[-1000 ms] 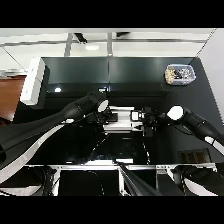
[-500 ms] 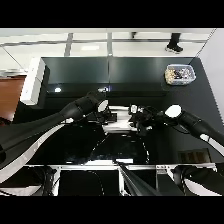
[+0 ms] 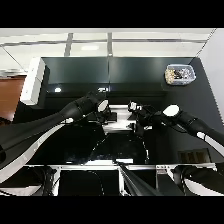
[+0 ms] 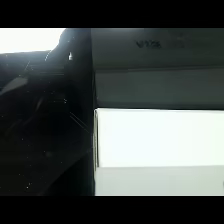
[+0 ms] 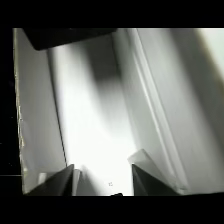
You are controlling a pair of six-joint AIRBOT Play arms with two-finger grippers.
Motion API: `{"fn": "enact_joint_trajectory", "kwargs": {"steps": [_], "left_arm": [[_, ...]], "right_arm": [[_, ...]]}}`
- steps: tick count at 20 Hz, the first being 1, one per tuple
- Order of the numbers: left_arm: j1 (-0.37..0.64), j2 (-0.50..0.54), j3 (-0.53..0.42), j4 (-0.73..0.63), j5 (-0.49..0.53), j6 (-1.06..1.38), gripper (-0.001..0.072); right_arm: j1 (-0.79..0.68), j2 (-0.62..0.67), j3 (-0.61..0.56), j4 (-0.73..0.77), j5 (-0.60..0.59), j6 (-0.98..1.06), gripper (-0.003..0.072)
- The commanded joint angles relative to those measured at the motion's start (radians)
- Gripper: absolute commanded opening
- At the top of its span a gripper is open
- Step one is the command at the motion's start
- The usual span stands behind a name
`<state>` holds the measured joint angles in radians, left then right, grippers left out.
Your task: Fold the box and place the chain.
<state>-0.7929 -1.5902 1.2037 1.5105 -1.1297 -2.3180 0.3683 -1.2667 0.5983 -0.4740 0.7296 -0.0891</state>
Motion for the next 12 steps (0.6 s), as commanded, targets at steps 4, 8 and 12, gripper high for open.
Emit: {"fn": "enact_joint_trajectory", "kwargs": {"steps": [4, 8, 12], "left_arm": [[0.000, 0.000, 0.000, -0.002, 0.003, 0.003, 0.0024], [0.000, 0.000, 0.000, -0.002, 0.003, 0.003, 0.0025], [0.000, 0.000, 0.000, -0.005, 0.003, 0.003, 0.0024]], "right_arm": [[-0.046, 0.066, 0.056, -0.156, 0.157, 0.422, 0.0013], [-0.293, 0.152, 0.203, -0.467, 0.410, 0.983, 0.0013], [-0.609, 0.153, 0.115, -0.394, 0.296, 1.295, 0.0013]]}}
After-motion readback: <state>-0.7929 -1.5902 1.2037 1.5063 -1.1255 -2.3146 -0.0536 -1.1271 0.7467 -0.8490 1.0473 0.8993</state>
